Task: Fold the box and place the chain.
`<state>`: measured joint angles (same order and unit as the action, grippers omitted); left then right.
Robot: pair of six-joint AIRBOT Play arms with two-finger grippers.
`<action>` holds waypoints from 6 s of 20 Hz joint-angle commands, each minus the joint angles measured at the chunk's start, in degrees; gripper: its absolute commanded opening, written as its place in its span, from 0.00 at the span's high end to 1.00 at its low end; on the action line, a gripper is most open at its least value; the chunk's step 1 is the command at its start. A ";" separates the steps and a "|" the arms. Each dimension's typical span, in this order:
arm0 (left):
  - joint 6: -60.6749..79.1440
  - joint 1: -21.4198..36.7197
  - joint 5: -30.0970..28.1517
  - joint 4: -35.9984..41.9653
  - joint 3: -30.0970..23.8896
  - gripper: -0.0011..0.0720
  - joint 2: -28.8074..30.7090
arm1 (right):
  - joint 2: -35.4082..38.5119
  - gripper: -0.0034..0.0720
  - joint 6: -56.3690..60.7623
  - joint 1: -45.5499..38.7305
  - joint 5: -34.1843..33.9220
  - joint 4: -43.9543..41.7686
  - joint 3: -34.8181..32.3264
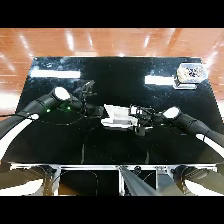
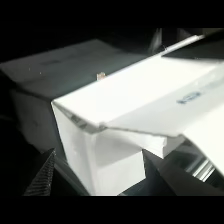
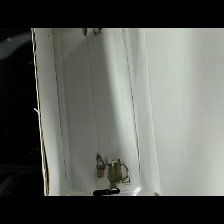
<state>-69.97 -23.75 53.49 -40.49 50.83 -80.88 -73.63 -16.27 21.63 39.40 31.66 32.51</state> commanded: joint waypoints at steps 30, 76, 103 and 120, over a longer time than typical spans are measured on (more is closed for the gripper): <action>-54.36 -21.09 -1.33 -51.84 9.81 0.16 -1.09 | 0.02 0.24 0.68 0.04 -0.70 -0.09 0.00; -51.30 -20.26 6.97 -47.23 18.53 0.96 -10.97 | 0.02 0.24 0.68 0.04 -0.70 -0.09 0.00; -49.83 -20.28 5.09 -45.77 18.58 0.96 -10.99 | 0.02 0.24 0.68 0.04 -0.70 -0.09 0.00; -54.31 -17.03 11.76 -48.96 18.56 0.96 -8.83 | 7.26 0.01 2.01 -0.59 3.48 8.02 0.02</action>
<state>-122.21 -41.76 64.18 -87.18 69.34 -90.41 -68.93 -14.33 21.32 40.91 35.86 32.51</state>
